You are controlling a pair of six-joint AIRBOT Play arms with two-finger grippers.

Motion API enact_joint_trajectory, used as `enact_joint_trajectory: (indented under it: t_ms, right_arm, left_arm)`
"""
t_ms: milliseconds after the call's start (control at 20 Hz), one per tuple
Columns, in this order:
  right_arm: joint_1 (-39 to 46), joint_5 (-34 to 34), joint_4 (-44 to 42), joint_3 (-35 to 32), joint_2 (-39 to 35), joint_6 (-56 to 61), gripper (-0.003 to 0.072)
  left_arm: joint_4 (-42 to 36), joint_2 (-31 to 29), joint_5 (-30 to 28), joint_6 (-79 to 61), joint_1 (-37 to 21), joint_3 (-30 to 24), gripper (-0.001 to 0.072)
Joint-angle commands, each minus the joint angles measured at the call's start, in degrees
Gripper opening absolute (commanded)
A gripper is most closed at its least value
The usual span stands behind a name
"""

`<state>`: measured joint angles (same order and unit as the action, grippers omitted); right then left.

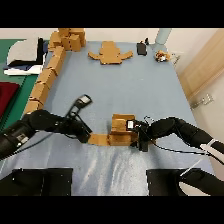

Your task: Fold the box.

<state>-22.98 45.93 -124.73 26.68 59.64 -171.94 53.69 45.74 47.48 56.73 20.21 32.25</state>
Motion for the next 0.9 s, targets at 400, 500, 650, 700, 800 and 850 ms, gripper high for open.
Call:
enact_joint_trajectory:
  t_ms: [400, 500, 650, 700, 800, 850]
  right_arm:
    - [0.00, 0.02, 0.00, 0.04, 0.00, -0.04, 0.0499]
    - [0.00, 0.00, 0.00, 0.04, 0.00, -0.04, 0.0498]
    - [0.00, 0.00, 0.00, 0.04, 0.00, -0.04, 0.0498]
    - [0.00, 0.00, 0.00, 0.04, 0.00, -0.04, 0.0499]
    - [0.00, 0.00, 0.00, 0.04, 0.00, -0.04, 0.0498]
    - [0.00, 0.00, 0.00, 0.04, 0.00, -0.04, 0.0498]
  left_arm:
    - [-9.94, 14.67, 1.22, 20.57, -6.27, -4.94, 0.0014]
    - [-13.03, 17.38, -3.32, 19.30, -1.20, -4.94, 0.0014]
    - [-16.37, 18.97, -8.68, 19.10, 4.90, -4.33, 0.0014]
    - [-16.52, 18.95, -9.73, 19.12, 6.19, -3.93, 0.0013]
    - [-16.65, 18.95, -10.29, 19.15, 7.30, -3.19, 0.0014]
    - [-16.96, 18.95, -10.23, 19.17, 7.32, -2.86, 0.0014]
